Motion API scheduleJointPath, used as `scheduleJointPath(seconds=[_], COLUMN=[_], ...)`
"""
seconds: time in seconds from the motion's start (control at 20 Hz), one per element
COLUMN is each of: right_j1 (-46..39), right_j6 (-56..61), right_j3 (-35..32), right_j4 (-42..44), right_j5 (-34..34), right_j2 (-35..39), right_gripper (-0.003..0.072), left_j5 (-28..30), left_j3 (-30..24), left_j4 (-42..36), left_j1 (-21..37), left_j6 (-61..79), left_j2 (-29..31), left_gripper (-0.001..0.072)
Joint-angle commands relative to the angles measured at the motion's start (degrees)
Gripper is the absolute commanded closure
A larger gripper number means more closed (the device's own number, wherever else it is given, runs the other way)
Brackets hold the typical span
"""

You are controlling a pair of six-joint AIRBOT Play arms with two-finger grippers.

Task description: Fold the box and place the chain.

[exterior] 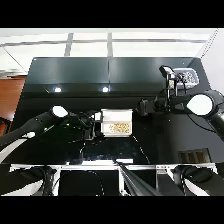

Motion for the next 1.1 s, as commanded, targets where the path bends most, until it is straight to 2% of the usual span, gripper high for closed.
scheduleJointPath(seconds=[0.0, 0.15, 0.3, 0.4, 0.55, 0.65, 1.05], right_j1=[0.02, 0.02, 0.33, 0.42, 0.39, 0.44, 5.18], right_j6=[-1.92, -8.48, -27.67, -43.21, -60.72, -64.98, -77.44], right_j3=[-0.31, -0.31, -0.31, -0.02, 2.80, 3.19, -1.99], right_j4=[0.20, 4.87, 12.39, 13.03, 12.83, 13.31, 13.25], right_j5=[-7.98, -13.81, -12.87, -9.29, 0.98, 4.24, 4.09], right_j2=[-1.49, -5.92, -10.75, -10.71, -9.42, -9.33, -10.12], right_gripper=[-0.0023, -0.0021, -0.0021, -0.0021, -0.0021, -0.0021, -0.0021], left_j5=[0.31, 0.31, 0.33, 0.33, 0.33, 0.33, 0.33], left_j3=[0.04, 0.04, 0.04, 0.04, 0.04, 0.04, 0.04], left_j4=[-0.04, -0.04, -0.04, -0.07, -0.07, -0.07, -0.11], left_j1=[-0.07, -0.07, -0.07, -0.07, -0.07, -0.07, -0.04], left_j6=[-0.07, -0.07, -0.07, -0.07, -0.07, -0.09, -0.09], left_j2=[-0.04, -0.04, -0.04, -0.04, -0.04, -0.04, -0.04], left_gripper=[0.0249, 0.0249, 0.0249, 0.0249, 0.0249, 0.0248, 0.0248])
